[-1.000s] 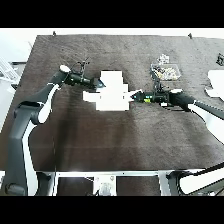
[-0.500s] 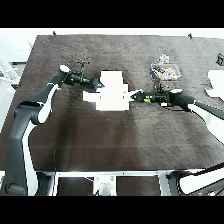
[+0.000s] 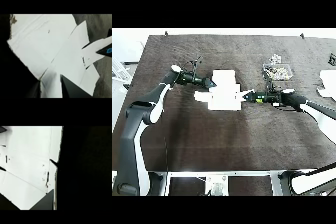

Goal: Fold the box and place the chain.

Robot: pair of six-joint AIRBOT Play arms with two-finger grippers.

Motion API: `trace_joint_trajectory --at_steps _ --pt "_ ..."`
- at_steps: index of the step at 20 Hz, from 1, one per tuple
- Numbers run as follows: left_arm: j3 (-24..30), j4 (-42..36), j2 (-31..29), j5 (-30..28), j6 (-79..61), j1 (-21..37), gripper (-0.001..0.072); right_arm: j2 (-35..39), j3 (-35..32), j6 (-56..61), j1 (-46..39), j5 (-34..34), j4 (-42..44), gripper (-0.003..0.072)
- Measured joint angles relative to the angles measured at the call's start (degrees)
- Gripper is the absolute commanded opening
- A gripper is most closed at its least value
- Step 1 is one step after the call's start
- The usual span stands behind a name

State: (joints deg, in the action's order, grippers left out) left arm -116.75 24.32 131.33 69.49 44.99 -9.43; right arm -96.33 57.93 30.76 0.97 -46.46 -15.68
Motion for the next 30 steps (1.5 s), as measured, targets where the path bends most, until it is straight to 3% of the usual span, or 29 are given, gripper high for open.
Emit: trace_joint_trajectory --at_steps 2,3,5,8,10,11,12,15,24,30 --pt "0.0 -0.7 0.0 0.6 -0.7 0.0 0.0285 0.0 0.0 0.0 0.0 0.0 0.0 0.0008" --pt "0.0 -0.9 0.0 0.9 -0.9 0.0 0.0196 0.0 0.0 0.0 0.0 0.0 0.0 0.0008" --pt "0.0 -1.2 0.0 1.4 -1.2 0.0 0.0152 0.0 0.0 0.0 0.0 0.0 0.0 0.0008" --pt "0.0 -1.6 0.0 1.9 -1.6 0.0 0.0021 0.0 0.0 0.0 0.0 0.0 0.0 0.0009" --pt "0.0 -1.7 0.0 2.1 -2.3 0.0 0.0020 0.0 0.0 0.0 0.0 0.0 0.0 0.0028" --pt "0.0 -1.8 0.0 2.1 -3.0 0.0 0.0020 0.0 0.0 0.0 0.0 0.0 0.0 0.0125" --pt "0.0 -1.9 0.0 2.1 -4.1 0.0 0.0019 0.0 0.0 0.0 0.0 -0.1 -0.1 0.0167" --pt "0.0 -2.6 0.0 3.0 -8.5 0.0 0.0017 0.0 0.0 -1.3 -0.3 -0.5 -0.1 0.0205" --pt "1.3 -5.6 -0.1 7.9 -26.9 0.0 0.0013 0.3 0.0 -2.9 -7.7 -1.2 2.9 0.0199" --pt "4.9 -13.8 -0.2 9.0 -38.7 1.1 0.0013 0.3 0.1 -5.1 -10.0 -1.3 5.6 0.0198"
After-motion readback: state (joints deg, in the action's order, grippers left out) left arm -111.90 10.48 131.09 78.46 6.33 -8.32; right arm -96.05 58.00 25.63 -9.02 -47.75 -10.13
